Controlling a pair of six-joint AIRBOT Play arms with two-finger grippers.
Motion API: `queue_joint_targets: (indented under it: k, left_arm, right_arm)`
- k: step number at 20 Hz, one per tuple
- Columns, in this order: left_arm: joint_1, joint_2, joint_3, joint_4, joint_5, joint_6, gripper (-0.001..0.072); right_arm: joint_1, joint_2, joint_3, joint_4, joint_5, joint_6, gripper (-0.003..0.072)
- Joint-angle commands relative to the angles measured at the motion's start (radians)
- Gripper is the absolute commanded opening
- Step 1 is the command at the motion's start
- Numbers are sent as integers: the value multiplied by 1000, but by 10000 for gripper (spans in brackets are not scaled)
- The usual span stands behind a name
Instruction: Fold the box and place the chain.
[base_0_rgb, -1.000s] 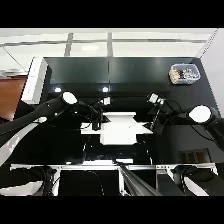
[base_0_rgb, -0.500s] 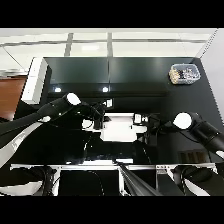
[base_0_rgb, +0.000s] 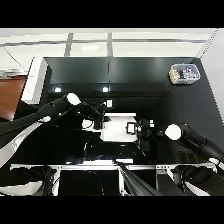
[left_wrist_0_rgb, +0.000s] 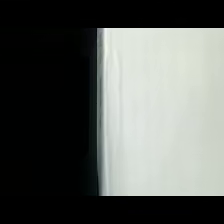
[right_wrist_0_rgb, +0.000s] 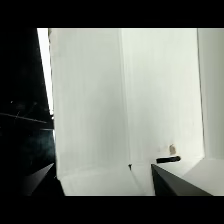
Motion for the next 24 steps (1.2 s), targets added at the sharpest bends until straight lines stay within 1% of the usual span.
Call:
queue_joint_targets:
  k: [1,3,6,8,10,12,18,19,20,22,23,24]
  left_arm:
    - [0,-1,1,0,2,-1,26]
    - [0,-1,1,0,2,-1,26]
    - [0,-1,1,0,1,-1,26]
    - [-1,-1,1,0,1,-1,26]
    - [-1,-1,2,-5,1,-13,26]
    - [-2,-1,2,-26,-3,-32,26]
    - [-2,-1,1,-26,-14,-32,26]
    - [-2,-1,1,-26,-19,-32,26]
    - [-2,-1,1,-26,-21,-32,26]
    - [-2,-1,1,-26,-21,-32,26]
    - [-2,-1,1,-26,-21,-32,26]
    - [-2,-1,1,-26,-21,-32,26]
  right_arm:
    - [25,9,-4,20,-106,8,704]
    - [14,36,24,-43,-95,24,704]
    - [-55,44,82,-66,-12,32,704]
    - [-110,43,117,-49,51,19,704]
    - [-161,42,125,-2,88,-43,704]
    - [-188,29,125,66,90,-115,704]
    - [-222,-83,125,284,96,-308,704]
    - [-230,-87,125,268,97,-315,704]
    - [-243,-85,126,219,94,-315,704]
    - [-274,-84,127,68,119,-245,704]
    - [-279,-84,127,-14,158,-194,704]
    - [-278,-84,127,-93,224,-150,704]
